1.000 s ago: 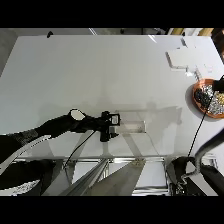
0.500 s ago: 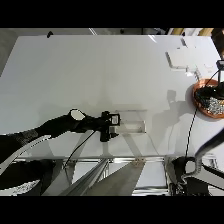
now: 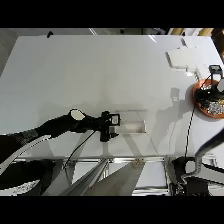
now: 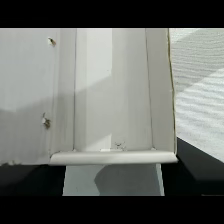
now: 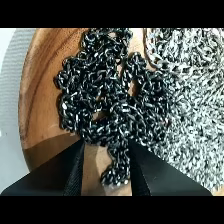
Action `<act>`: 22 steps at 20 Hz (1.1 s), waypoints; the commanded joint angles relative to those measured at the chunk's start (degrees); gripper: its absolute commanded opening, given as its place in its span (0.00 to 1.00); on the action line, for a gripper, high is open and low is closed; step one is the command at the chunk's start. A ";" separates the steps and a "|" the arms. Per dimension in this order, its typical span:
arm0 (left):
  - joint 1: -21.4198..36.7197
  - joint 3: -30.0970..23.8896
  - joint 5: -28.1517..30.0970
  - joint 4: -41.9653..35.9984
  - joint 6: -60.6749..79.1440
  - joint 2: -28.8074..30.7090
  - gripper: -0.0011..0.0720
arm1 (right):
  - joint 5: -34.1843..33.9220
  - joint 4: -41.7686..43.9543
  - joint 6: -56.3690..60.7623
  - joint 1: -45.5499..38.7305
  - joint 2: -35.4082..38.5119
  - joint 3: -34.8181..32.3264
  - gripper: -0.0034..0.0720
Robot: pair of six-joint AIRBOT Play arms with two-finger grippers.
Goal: Fold the box and place the chain.
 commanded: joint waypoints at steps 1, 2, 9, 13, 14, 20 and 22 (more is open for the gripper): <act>-0.02 0.00 0.02 0.00 0.02 -0.02 0.49 | -1.79 -0.17 0.17 -0.04 -0.37 0.02 0.39; -0.02 0.00 0.00 0.00 0.00 -0.02 0.49 | -1.97 -0.22 0.17 -0.04 -0.46 0.02 0.39; -0.02 0.00 0.00 0.00 0.00 -0.02 0.49 | -2.99 6.05 0.46 -5.35 -0.83 0.02 0.33; -0.02 0.00 0.00 0.00 0.02 -0.02 0.49 | -4.02 10.71 -3.80 -5.14 -0.85 0.02 0.31; -0.02 0.00 0.00 0.00 0.00 -0.02 0.49 | -4.22 10.54 -3.80 -5.16 -0.85 0.02 0.29; -0.02 0.00 0.02 0.00 0.02 -0.02 0.49 | -4.74 10.12 -3.65 -5.14 -1.44 0.02 0.29; -0.02 0.00 0.00 0.00 0.00 -0.02 0.49 | -4.66 10.14 -3.17 -5.14 -2.40 0.02 0.29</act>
